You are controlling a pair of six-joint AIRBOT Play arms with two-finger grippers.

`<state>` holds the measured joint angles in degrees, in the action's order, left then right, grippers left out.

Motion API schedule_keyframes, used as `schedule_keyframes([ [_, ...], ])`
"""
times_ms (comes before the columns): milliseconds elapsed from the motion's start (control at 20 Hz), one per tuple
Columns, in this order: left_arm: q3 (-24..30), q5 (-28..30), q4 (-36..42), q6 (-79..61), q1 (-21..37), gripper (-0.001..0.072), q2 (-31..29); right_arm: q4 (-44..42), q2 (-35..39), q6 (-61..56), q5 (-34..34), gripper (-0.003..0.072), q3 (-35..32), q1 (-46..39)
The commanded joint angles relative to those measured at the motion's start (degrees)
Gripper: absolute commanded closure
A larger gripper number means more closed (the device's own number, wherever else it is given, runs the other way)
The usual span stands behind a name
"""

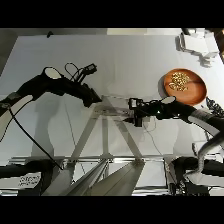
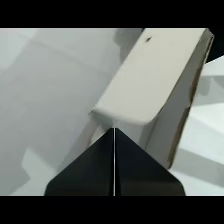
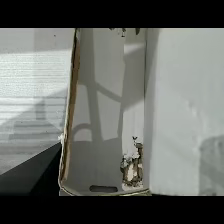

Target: Fold the box and place the chain.

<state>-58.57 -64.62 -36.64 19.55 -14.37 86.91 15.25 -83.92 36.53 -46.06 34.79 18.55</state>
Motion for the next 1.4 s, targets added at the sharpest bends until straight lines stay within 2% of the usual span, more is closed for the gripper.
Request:
schedule_keyframes([
  [0,0.0,-0.7,-0.9,0.0,3.7,0.0587,-0.3,-0.2,0.0,-0.1,0.0,0.0229,0.0,0.0],
  [50,0.0,-0.6,-2.1,-0.1,4.4,0.0484,-0.3,-0.2,0.0,-0.1,0.0,0.0229,0.0,0.0],
  [100,0.0,0.2,-4.2,-0.3,4.6,0.041,-0.3,-0.2,0.0,-0.1,0.0,0.0229,0.0,0.0],
  [250,0.0,1.3,-11.7,-8.9,3.7,0.0406,-0.3,-0.2,0.0,-0.1,0.0,0.0229,0.0,0.0],
  [300,0.0,1.0,-12.3,-13.1,3.6,0.0338,-0.2,-0.2,0.0,-0.1,0.0,0.0229,0.0,0.0],
  [350,0.0,1.0,-11.9,-16.8,3.6,0.0198,-0.2,-0.2,0.0,-0.1,0.0,0.0229,0.0,0.0],
  [400,0.0,1.0,-11.3,-19.8,3.6,0.0122,-0.2,-0.2,0.0,-0.1,0.0,0.0229,0.0,0.0],
  [650,0.0,-1.7,-8.8,-31.1,3.4,0.0104,0.9,-0.2,0.0,-0.1,0.0,0.0229,0.0,0.0],
  [950,3.3,-1.7,-8.8,-32.2,0.3,0.011,3.5,-0.2,0.0,-0.1,0.0,0.0229,0.0,0.0],
  [1150,3.5,-1.7,-7.6,-32.7,-1.5,0.0117,4.8,-0.2,0.0,-0.1,0.0,0.0229,0.0,0.0],
  [1200,3.5,-1.9,-6.7,-32.7,-1.8,0.015,4.8,-0.2,0.0,-0.1,0.0,0.0229,0.0,0.0],
  [1350,3.5,-2.1,-5.8,-33.9,-2.0,0.0157,4.8,-0.2,0.0,-0.1,0.0,0.0229,0.0,0.0],
])
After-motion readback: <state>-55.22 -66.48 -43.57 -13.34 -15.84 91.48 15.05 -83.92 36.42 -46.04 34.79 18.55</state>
